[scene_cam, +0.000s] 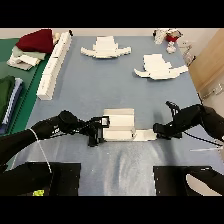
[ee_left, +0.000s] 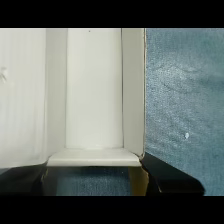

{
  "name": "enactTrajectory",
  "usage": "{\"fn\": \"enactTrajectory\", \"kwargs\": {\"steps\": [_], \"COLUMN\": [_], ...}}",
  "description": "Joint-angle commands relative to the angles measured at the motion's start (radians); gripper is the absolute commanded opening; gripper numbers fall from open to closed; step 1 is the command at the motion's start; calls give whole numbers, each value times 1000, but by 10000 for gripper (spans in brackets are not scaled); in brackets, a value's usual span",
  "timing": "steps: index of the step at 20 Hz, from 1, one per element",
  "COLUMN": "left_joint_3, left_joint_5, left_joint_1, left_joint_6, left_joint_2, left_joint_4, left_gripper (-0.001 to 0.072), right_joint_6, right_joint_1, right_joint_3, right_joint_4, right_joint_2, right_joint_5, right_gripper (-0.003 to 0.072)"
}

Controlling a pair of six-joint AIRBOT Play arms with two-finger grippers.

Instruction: Fold the box.

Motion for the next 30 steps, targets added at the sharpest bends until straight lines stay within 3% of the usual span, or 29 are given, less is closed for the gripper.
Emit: {"fn": "enactTrajectory", "kwargs": {"steps": [1,7,14,15,17,18,26,30], "left_joint_3": [0,0,0,0,0,0,0,0], "left_joint_5": [0,0,0,0,0,0,0,0], "left_joint_1": [0,0,0,0,0,0,0,0], "left_joint_6": [0,0,1,1,0,0,1,0], "left_joint_2": [0,0,0,0,0,0,0,0], "left_joint_4": [0,0,0,0,0,0,0,0], "left_gripper": [513,512,512,513,512,513,513,513], "right_joint_6": [-154,-161,-160,-161,-160,-161,-160,19], "right_joint_1": [-8,81,81,87,114,130,245,338], "right_joint_3": [-71,-30,39,51,68,74,88,160], "right_joint_4": [261,282,285,285,285,285,276,79], "right_joint_2": [0,31,50,50,50,50,0,-44], "right_joint_5": [27,27,25,22,23,24,123,126], "right_gripper": [2,2,5,43,337,410,431,429]}}
